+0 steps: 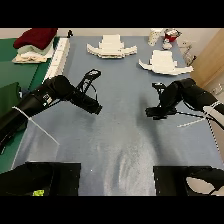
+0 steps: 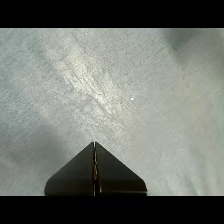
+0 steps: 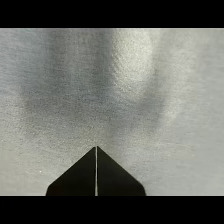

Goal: Fold the box.

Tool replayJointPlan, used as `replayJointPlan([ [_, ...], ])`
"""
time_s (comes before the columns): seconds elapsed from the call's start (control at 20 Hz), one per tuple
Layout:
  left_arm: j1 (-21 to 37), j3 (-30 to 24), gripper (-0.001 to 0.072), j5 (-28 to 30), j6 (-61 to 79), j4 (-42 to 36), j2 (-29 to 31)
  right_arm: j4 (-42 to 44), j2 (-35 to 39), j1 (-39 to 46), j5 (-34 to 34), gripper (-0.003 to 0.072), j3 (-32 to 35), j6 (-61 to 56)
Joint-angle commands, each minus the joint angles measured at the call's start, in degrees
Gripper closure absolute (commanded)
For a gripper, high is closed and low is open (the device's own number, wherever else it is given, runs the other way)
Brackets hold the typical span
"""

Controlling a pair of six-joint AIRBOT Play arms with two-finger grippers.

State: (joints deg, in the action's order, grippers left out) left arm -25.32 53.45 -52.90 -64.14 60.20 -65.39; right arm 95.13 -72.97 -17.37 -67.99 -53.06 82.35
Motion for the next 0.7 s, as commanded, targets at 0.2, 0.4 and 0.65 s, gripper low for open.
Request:
replayJointPlan([
  [0.2,-0.02,0.0,0.0697,0.0,0.0,0.0,-0.02,0.02,-0.04,0.02,0.02,0.0683,-0.07,-0.02],
  [0.4,-0.02,0.0,0.0697,0.0,0.0,0.02,-0.02,0.02,-0.04,0.02,0.02,0.0683,-0.07,-0.02],
  [0.65,-0.02,0.0,0.0697,0.0,0.0,0.02,-0.02,1.97,-0.04,0.02,0.07,0.0683,-0.07,-0.04],
])
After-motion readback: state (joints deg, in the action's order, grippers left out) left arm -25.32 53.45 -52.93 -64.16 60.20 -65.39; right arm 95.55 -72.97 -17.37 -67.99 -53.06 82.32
